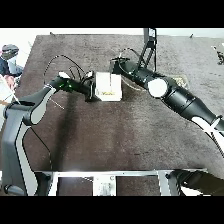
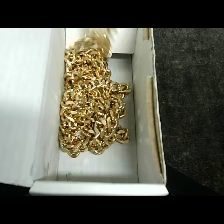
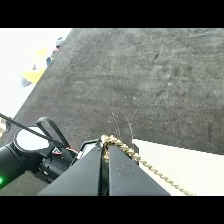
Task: Fold the box and place the chain.
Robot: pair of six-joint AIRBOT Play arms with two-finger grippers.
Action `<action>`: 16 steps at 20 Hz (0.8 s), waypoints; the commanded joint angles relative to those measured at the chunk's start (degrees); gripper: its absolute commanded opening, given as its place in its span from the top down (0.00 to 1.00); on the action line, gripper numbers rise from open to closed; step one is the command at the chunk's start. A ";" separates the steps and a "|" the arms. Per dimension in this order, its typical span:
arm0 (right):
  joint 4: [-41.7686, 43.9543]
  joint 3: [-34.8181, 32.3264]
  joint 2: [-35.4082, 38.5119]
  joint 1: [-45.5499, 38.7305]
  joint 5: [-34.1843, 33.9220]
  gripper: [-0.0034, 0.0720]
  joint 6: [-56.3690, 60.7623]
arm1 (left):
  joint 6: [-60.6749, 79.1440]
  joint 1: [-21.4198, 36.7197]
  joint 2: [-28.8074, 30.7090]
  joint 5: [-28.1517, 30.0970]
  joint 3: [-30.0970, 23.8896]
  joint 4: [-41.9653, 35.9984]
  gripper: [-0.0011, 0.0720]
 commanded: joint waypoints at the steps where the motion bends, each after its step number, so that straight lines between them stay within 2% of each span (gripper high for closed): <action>1: 0.07 0.24 -2.08 0.48 0.33 0.94 -0.02 | 0.00 0.00 0.04 0.00 -0.02 0.02 0.34; 2: 0.04 0.24 -3.17 0.48 0.92 0.94 -0.04 | 0.00 0.00 0.04 0.00 -0.02 0.02 0.34; 3: 0.02 0.22 -4.37 0.48 1.70 0.84 -0.07 | 0.00 0.00 0.04 0.00 -0.02 0.02 0.34; 4: -0.28 0.22 -5.60 0.39 2.56 0.62 -0.07 | 0.00 0.00 0.04 0.00 -0.02 0.02 0.34; 5: -1.27 0.13 -6.82 0.22 3.19 0.60 -0.07 | 0.00 0.02 0.04 0.00 -0.02 0.02 0.34; 7: -4.02 0.04 -8.22 -0.42 5.20 0.60 -0.07 | 0.00 0.00 0.04 0.00 -0.02 0.02 0.34; 11: -8.33 -1.27 -6.73 -7.32 15.45 0.60 -0.04 | 0.00 0.00 0.04 -0.02 -0.02 0.02 0.34; 16: -9.01 -12.11 -1.88 -23.54 17.22 0.60 5.22 | 0.02 0.02 0.04 0.00 -0.02 0.02 0.34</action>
